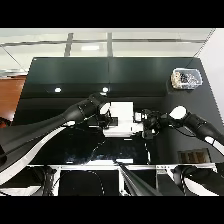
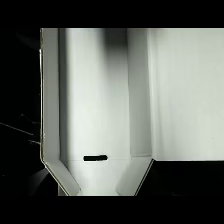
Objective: Fold the box and place the chain.
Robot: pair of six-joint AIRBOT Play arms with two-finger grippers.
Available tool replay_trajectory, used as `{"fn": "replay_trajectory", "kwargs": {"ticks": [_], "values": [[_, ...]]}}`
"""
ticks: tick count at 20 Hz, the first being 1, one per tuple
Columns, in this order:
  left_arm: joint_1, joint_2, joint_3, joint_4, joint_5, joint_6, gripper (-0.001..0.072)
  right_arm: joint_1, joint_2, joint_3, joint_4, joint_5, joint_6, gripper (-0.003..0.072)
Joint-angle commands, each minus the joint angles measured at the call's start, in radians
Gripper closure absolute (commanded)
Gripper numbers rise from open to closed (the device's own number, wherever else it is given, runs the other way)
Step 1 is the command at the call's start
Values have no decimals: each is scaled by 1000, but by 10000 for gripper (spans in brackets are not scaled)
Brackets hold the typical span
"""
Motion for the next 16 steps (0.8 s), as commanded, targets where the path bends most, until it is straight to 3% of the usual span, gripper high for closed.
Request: {"fn": "replay_trajectory", "kwargs": {"ticks": [1,2,4,5,7,16], "values": [[1,1,1,1,1,12,680,1,16,1,-16,7,-10,-34],[1,1,1,1,1,12,680,1,16,1,-31,7,-10,-34],[1,1,0,0,1,12,680,1,16,1,-47,14,-10,79],[1,1,0,0,0,12,680,1,16,1,-54,16,-9,80],[1,1,0,0,1,12,680,1,16,1,-55,31,1,221],[1,1,0,-1,1,12,680,1,16,0,-53,52,97,263]]}}
